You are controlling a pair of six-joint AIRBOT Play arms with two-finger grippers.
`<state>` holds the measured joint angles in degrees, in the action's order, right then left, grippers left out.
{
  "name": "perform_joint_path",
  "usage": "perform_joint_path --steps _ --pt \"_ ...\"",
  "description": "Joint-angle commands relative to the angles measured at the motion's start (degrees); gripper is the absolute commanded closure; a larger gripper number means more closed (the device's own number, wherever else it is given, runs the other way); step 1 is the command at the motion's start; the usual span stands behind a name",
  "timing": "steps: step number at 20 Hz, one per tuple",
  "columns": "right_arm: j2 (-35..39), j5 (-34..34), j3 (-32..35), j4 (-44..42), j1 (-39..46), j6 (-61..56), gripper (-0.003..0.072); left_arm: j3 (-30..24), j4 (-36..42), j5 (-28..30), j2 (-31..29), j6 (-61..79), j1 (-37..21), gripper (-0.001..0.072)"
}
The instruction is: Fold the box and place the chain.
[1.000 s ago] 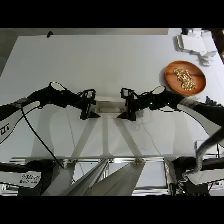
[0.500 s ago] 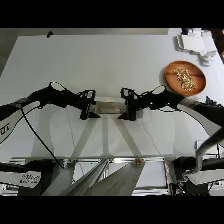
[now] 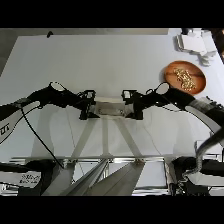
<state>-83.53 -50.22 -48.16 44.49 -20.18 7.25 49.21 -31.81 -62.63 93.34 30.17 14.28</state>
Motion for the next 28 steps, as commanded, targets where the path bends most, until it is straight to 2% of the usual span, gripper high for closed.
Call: perform_joint_path --steps 1,2,3,4,5,6,7,9,11,16,18,22,28 --pt "4.6 -1.3 0.0 10.7 0.0 -10.8 0.0023 0.0 0.3 0.3 0.0 -0.2 0.0 0.0395" --pt "5.8 -2.2 0.0 12.0 0.0 -12.3 0.0041 0.0 0.3 0.3 0.0 -0.2 0.0 0.0395" --pt "6.9 -3.0 0.0 13.2 0.0 -13.7 0.009 0.0 0.3 0.3 0.0 -0.2 0.0 0.0395" --pt "8.0 -3.8 0.0 14.2 0.0 -15.3 0.0174 0.0 0.3 0.3 0.0 -0.2 0.0 0.0395" --pt "9.0 -4.8 0.0 14.2 0.0 -16.3 0.0328 0.0 0.3 0.3 0.0 -0.2 0.0 0.0395" --pt "10.0 -6.4 0.0 13.9 -0.1 -16.5 0.0523 0.0 0.3 0.3 0.0 -0.2 0.0 0.0395" --pt "11.1 -7.8 0.0 13.2 -0.1 -16.5 0.0665 0.0 0.3 0.2 0.0 -0.2 0.0 0.0395" --pt "12.7 -9.0 0.0 7.9 -0.1 -16.5 0.0671 0.0 0.3 0.3 0.0 -0.2 0.0 0.0395" --pt "12.8 -8.4 0.0 -2.3 -0.1 -16.1 0.0671 0.0 0.3 0.3 0.0 -0.2 0.0 0.0395" --pt "6.7 2.6 -0.4 -22.6 -2.2 -15.9 0.0673 0.0 0.3 0.3 0.0 -0.2 0.0 0.0395" --pt "3.5 7.8 -2.3 -27.0 -1.7 -16.0 0.0673 0.0 0.3 0.3 0.0 -0.2 0.0 0.0395" --pt "-0.4 13.9 -5.1 -27.3 0.3 -16.5 0.0672 0.0 0.3 0.2 0.0 -0.2 0.0 0.0395" --pt "-4.6 11.4 -5.1 -12.1 0.5 -23.8 0.0672 0.0 0.3 0.3 0.0 -0.2 0.0 0.0395"
